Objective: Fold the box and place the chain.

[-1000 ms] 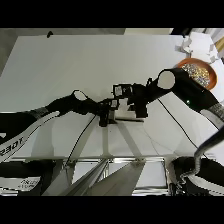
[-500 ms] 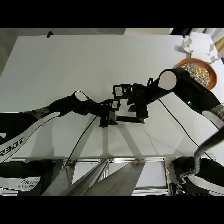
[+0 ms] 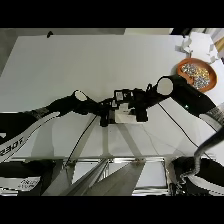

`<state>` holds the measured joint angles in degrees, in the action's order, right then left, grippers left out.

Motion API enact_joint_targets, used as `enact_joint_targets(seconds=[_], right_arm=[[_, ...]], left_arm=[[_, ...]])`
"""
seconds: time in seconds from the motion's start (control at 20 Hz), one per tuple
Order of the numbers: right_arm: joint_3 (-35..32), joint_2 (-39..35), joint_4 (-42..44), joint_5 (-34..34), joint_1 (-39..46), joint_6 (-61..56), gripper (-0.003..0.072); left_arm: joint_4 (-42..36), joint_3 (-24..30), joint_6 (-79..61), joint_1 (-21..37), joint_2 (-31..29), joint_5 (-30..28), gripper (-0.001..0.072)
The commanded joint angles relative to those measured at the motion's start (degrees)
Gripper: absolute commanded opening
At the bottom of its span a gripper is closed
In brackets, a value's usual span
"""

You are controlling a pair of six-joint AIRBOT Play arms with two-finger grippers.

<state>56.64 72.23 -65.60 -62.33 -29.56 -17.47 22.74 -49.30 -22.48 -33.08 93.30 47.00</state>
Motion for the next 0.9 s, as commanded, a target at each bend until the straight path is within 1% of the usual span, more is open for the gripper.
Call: enact_joint_targets(seconds=[0.0,0.15,0.45,0.55,0.75,0.85], right_arm=[[-0.3,0.0,0.7,-0.2,0.0,-0.2,0.0265],[-0.3,-0.1,3.0,-3.3,0.0,-0.2,0.0265],[-0.3,-0.1,3.0,-4.5,0.0,-0.2,0.0262],[-0.3,-0.1,2.9,-3.9,0.0,-0.2,0.0234],[-0.3,-0.1,2.2,1.5,0.0,-2.2,0.0234],[-0.3,-0.1,2.2,1.9,0.0,-2.2,0.0234]], left_arm=[[0.2,0.0,-0.2,0.0,0.0,0.3,0.0031],[0.2,0.0,-0.2,0.0,0.0,0.4,0.0031],[0.2,0.0,-0.2,0.0,0.0,0.4,0.0031],[0.2,0.0,-0.2,0.0,0.0,0.4,0.0031],[0.2,0.0,-0.2,0.0,0.0,0.3,0.0031],[0.2,0.0,-0.2,0.0,0.0,0.4,0.0031]])
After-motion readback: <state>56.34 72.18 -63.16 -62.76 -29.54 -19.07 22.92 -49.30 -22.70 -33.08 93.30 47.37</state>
